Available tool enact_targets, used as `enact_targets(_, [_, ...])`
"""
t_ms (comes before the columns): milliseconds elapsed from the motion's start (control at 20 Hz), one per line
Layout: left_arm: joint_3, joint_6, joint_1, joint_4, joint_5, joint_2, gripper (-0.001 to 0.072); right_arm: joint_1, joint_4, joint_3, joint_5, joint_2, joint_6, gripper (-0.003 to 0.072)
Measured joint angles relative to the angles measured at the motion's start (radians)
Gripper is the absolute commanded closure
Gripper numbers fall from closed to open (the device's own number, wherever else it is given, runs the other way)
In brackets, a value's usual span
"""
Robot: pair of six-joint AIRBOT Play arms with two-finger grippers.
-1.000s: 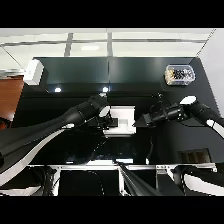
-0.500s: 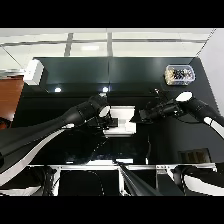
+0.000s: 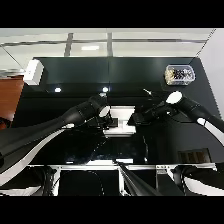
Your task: Fold the box and place the chain.
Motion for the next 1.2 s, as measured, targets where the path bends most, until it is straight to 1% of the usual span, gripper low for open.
enact_targets(100, [0.0,-0.001,0.0,0.0,-0.002,0.0,0.0683,0.048,-0.091,0.027,-0.023,0.0,0.095,0.0277])
enact_targets(200, [0.0,-0.001,0.0,0.0,0.0,0.0,0.0683,0.093,-0.19,0.058,-0.036,0.0,0.204,0.0387])
enact_targets(450, [0.0,-0.002,0.0,0.0,0.002,0.0,0.0683,0.235,-0.487,0.153,-0.036,-0.002,0.546,0.0387])
enact_targets(600, [0.0,-0.001,0.0,0.0,0.002,0.0,0.0682,0.328,-0.671,0.211,0.004,-0.024,0.739,0.0386])
enact_targets(700, [0.0,-0.001,0.0,0.0,0.003,0.0,0.0682,0.366,-0.746,0.234,0.028,-0.041,0.842,0.0386])
enact_targets(900, [0.0,-0.001,0.0,0.0,0.004,0.0,0.0683,0.396,-0.798,0.253,0.054,-0.063,0.969,0.0386])
enact_targets(1200, [0.0,0.001,0.0,0.0,0.003,0.0,0.0682,0.398,-0.78,0.257,0.071,-0.08,1.019,0.0385])
